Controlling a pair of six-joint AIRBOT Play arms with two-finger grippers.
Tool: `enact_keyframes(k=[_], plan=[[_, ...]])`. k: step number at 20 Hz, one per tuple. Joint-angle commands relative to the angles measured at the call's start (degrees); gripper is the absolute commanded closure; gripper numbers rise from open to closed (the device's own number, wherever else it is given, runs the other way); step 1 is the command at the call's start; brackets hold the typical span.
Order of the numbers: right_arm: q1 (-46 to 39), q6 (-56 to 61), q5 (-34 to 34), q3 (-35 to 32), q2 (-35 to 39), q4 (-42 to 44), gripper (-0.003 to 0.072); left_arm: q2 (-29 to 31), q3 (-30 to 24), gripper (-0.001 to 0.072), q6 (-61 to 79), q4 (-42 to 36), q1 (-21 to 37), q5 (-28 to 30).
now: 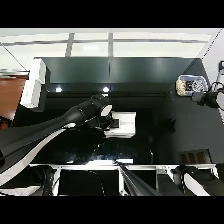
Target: Fold the box and place the chain.
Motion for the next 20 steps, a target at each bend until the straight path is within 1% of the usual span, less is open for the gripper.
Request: enact_keyframes(k=[1, 2, 4, 5, 8, 10, 11, 12, 16, 18, 19, 20], plan=[[-7.2, 5.5, -15.0, -0.1, -6.1, 4.3, 0.0156, 0.0, 0.0, 0.0684, 0.0, 0.0, 0.0, -0.1], [-8.2, 3.6, -14.9, 2.8, -9.5, 7.8, -0.0004, 0.0, 0.0, 0.0684, 0.0, 0.0, 0.0, 0.0], [-9.9, -3.6, -11.1, 11.1, -16.8, 14.8, -0.0004, 0.0, 0.0, 0.0684, 0.0, 0.0, 0.0, 0.0], [-10.6, -5.3, -8.2, 15.7, -20.1, 16.6, -0.0004, 0.0, 0.0, 0.0684, 0.0, 0.0, 0.0, 0.0], [-13.0, -5.3, 5.0, 30.9, -31.0, 16.8, -0.0003, 0.0, 0.0, 0.0684, 0.0, 0.0, 0.1, 0.1], [-14.5, -5.8, 12.2, 38.9, -37.9, 16.9, -0.0002, 0.0, 0.0, 0.0684, 0.0, 0.0, 0.0, 0.0], [-14.7, -7.0, 14.3, 41.6, -40.5, 16.9, -0.0001, 0.0, 0.0, 0.0684, 0.0, 0.0, 0.0, 0.0], [-14.9, -8.0, 15.5, 43.8, -42.8, 17.0, 0.0037, 0.0, 0.0, 0.0684, 0.0, 0.0, 0.0, 0.0], [-14.9, -8.8, 14.6, 48.2, -47.9, 16.9, 0.0037, 0.0, 0.0, 0.0684, 0.0, -0.2, 0.0, 0.1], [-14.9, -9.1, 13.5, 48.5, -49.1, 16.9, 0.0038, 0.0, 0.0, 0.0684, 0.0, -0.2, 0.0, 0.0], [-14.9, -9.1, 13.0, 48.5, -49.6, 16.9, 0.006, 0.0, 0.0, 0.0684, 0.0, -0.2, 0.0, 0.0], [-14.9, -9.1, 12.6, 48.5, -49.9, 16.9, 0.0198, 0.0, 0.0, 0.0684, 0.0, -0.2, 0.0, -0.1]])
